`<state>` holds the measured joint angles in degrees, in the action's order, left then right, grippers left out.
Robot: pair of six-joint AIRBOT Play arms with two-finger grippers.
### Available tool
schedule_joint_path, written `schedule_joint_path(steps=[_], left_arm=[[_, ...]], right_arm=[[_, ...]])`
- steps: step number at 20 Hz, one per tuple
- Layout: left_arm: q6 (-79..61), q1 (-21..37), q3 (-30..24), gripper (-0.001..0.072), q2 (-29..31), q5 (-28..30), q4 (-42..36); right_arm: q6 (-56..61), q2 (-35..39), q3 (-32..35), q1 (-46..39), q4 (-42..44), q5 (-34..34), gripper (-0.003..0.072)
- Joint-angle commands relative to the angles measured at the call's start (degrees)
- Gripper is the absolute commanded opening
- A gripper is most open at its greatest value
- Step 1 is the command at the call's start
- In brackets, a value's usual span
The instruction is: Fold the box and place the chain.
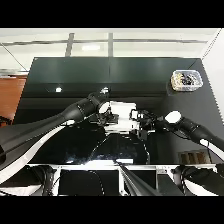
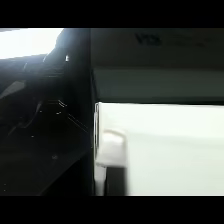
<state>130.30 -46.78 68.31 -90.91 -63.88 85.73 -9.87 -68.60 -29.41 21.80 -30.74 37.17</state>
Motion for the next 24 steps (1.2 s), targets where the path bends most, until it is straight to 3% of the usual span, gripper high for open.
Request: schedule_joint_path(steps=[1, 5, 10, 17, 21, 22, 23, 24], left_arm=[[0.0, 0.0, 0.0, 0.0031, 0.0, 0.1, 0.1], [0.0, 0.0, 0.0, 0.0031, 0.0, 0.4, 0.3], [0.2, 0.0, 0.0, 0.0031, 0.0, 0.4, 0.3], [0.2, 0.0, 0.0, 0.0032, 0.0, 0.8, -1.1], [0.2, 0.0, 0.0, 0.0031, 0.0, 0.8, -1.2], [0.2, 0.0, 0.0, 0.0032, 0.0, 0.8, -1.1], [0.2, 0.0, 0.0, 0.0031, 0.0, 0.7, -1.1], [0.2, 0.0, 0.0, 0.0031, 0.0, 0.8, -1.1]], right_arm=[[1.3, 3.9, -0.1, -0.8, -2.6, 1.4, 0.0566], [1.3, 8.2, -0.1, -3.6, -4.2, 1.6, 0.0565], [1.2, 8.2, -0.1, -4.0, -12.9, 4.7, 0.0564], [-2.8, 8.1, -0.1, -3.6, -11.8, 6.3, 0.0542], [-3.3, 7.2, -0.1, -3.5, -7.0, 6.2, 0.0519], [-3.3, 7.1, -0.1, -3.5, -6.9, 6.2, 0.0311], [-3.3, 6.9, -0.1, -3.5, -6.9, 6.2, 0.015], [-3.3, 6.8, -0.1, -3.5, -6.8, 6.4, 0.0136]])
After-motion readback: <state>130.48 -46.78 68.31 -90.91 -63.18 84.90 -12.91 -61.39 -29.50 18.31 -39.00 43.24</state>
